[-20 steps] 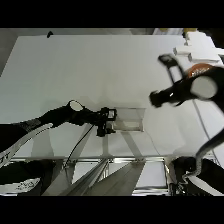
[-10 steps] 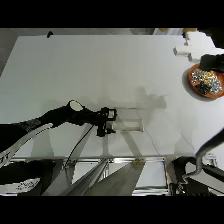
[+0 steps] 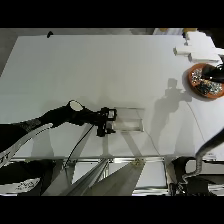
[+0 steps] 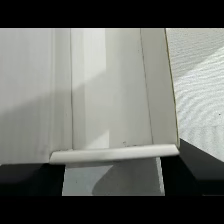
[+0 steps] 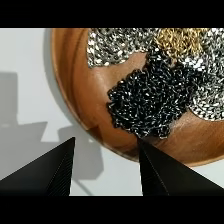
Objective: Fold the box and place the chain.
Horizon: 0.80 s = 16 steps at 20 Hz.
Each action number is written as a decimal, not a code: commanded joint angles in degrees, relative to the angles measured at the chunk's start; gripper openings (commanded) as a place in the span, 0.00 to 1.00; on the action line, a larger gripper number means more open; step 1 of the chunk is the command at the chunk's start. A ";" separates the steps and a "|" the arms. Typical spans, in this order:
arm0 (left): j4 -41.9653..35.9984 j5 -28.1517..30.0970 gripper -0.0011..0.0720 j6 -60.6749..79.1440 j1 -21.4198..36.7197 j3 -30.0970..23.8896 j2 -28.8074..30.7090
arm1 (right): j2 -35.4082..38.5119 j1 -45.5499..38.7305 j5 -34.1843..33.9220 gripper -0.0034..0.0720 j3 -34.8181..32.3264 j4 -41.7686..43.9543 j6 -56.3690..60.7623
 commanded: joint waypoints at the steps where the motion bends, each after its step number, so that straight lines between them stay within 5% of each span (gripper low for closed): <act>1: 0.00 0.02 0.39 0.02 0.04 0.00 0.04 | -3.10 -1.46 -0.61 0.56 0.04 -0.76 -0.11; 9: 0.00 0.02 0.39 0.02 0.04 0.00 0.04 | -6.10 -4.85 0.39 0.33 -0.02 -1.36 -1.90; 16: 0.02 0.02 0.39 0.02 0.04 0.00 0.04 | -9.16 -4.85 -1.09 0.33 -0.02 -1.38 -1.57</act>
